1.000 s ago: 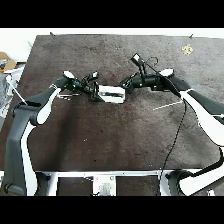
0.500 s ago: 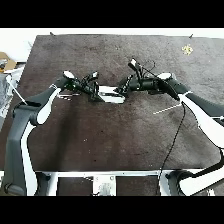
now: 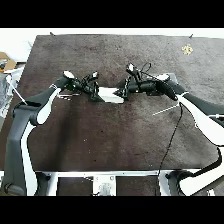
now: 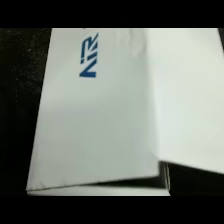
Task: Fold the box and place the chain.
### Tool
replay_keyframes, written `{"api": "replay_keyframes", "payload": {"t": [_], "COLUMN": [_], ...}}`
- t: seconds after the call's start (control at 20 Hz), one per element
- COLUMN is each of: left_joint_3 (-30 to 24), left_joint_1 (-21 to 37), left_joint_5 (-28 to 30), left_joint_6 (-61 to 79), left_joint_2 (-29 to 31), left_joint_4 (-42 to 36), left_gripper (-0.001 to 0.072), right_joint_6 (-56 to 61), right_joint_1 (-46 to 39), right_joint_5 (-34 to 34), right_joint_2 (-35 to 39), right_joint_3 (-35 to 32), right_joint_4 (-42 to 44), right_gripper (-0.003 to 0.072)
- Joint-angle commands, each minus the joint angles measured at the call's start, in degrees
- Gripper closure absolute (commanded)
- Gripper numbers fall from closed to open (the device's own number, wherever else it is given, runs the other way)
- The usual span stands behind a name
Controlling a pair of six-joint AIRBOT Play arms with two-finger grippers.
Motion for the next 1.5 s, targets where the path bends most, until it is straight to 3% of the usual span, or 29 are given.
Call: {"api": "replay_keyframes", "payload": {"t": [0.0,0.1,0.15,0.25,0.3,0.35,0.45,0.5,1.1,1.45], "left_joint_3": [0.0,0.0,0.0,0.0,0.0,0.0,0.0,0.0,0.0,0.0], "left_joint_1": [0.1,0.1,0.1,0.1,0.1,0.1,0.1,0.1,0.1,0.1], "left_joint_5": [0.0,0.0,0.0,0.0,0.0,0.0,0.0,0.0,0.0,0.0], "left_joint_6": [0.0,0.0,0.0,0.0,0.0,0.0,0.0,0.0,0.0,0.0], "left_joint_2": [0.0,0.0,0.0,0.0,0.0,0.0,0.0,0.0,0.0,0.0], "left_joint_4": [0.0,0.0,0.0,0.0,0.0,0.0,0.0,0.0,0.0,0.0], "left_gripper": [0.0321,0.0321,0.0321,0.0321,0.0321,0.0321,0.0321,0.0321,0.0321,0.0321], "right_joint_6": [-4.9,-6.2,-6.6,-7.2,-7.2,-7.2,-7.2,-7.2,-6.9,0.5], "right_joint_1": [0.2,0.2,0.2,0.2,0.2,0.2,0.2,0.2,0.2,0.2], "right_joint_5": [0.3,-0.4,-1.2,-2.7,-3.6,-4.2,-4.7,-4.6,-4.3,-0.5], "right_joint_2": [-0.6,-0.6,-0.6,-0.6,-0.6,-0.6,-0.6,-0.6,-0.6,-0.6], "right_joint_3": [0.0,0.0,0.0,0.0,0.1,0.1,0.1,0.1,-0.1,-1.4], "right_joint_4": [0.3,0.3,0.3,0.3,0.3,0.3,0.3,0.3,-1.7,-9.3], "right_gripper": [0.0230,0.0248,0.0313,0.0313,0.0392,0.0413,0.0416,0.0488,0.0491,0.0490]}}
